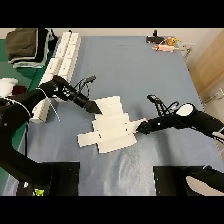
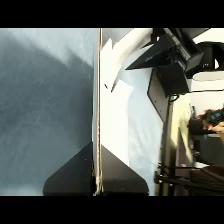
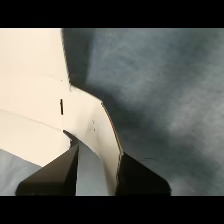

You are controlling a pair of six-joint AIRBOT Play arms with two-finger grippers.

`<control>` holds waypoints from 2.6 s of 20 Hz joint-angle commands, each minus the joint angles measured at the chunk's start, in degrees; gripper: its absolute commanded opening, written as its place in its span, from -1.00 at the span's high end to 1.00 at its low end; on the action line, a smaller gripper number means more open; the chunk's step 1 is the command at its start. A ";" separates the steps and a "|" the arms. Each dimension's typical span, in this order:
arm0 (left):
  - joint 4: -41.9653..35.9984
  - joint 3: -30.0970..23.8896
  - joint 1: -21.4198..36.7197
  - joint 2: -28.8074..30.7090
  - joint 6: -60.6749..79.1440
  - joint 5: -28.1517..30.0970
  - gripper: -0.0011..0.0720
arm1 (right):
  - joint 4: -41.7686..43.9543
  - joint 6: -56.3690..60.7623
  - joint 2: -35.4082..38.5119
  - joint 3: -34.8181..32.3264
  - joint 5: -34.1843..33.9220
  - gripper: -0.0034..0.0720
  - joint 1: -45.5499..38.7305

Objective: Fold the box.

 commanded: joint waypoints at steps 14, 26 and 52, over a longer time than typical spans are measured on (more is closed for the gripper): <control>-1.73 -22.34 -15.61 32.30 31.78 41.72 0.95 | -25.77 36.44 2.80 15.08 -5.11 0.07 0.02; -1.49 -32.63 -30.86 39.98 33.90 54.84 0.95 | -23.34 37.05 2.78 15.06 -6.01 0.07 0.04; 10.25 -16.61 -21.81 26.53 14.53 26.43 0.94 | -21.79 37.03 2.75 14.60 -5.99 0.07 0.92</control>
